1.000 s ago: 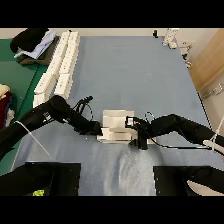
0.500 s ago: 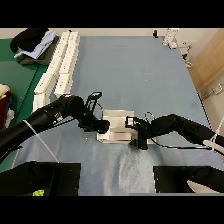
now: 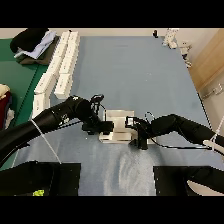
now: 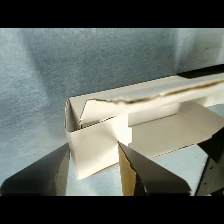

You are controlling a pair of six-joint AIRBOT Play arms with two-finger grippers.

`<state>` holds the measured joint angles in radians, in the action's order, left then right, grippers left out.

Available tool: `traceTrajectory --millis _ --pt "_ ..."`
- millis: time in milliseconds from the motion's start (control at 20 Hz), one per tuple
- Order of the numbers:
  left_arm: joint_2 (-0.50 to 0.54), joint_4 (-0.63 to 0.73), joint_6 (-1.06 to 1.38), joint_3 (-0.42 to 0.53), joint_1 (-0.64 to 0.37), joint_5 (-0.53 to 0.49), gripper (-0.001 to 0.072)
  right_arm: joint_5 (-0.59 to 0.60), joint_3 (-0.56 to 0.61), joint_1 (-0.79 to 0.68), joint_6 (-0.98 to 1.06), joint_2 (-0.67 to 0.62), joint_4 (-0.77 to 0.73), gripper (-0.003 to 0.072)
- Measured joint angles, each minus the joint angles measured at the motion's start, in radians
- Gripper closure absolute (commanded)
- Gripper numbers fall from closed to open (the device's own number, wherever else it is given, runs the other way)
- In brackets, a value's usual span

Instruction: Fold the box.

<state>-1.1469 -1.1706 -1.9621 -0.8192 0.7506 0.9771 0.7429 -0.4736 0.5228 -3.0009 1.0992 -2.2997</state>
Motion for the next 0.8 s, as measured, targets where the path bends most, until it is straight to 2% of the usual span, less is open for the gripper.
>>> traceTrajectory --millis 100,150,550,800 --pt "-0.001 -0.003 -0.032 -0.002 0.002 -0.007 0.0272 0.0 0.0 0.0 0.0 0.0 0.0 0.0165" --pt "-0.002 -0.003 -0.045 -0.003 0.003 -0.009 0.0307 0.0 0.0 0.0 0.0 0.0 0.0 0.0165" --pt "-0.008 -0.055 -0.171 -0.005 0.037 -0.013 0.0307 0.0 0.0 0.0 0.0 0.0 0.0 0.0165" --pt "-0.071 -0.139 -0.242 -0.067 0.095 0.048 0.0307 0.0 0.0 0.0 0.0 0.0 0.0 0.0165"
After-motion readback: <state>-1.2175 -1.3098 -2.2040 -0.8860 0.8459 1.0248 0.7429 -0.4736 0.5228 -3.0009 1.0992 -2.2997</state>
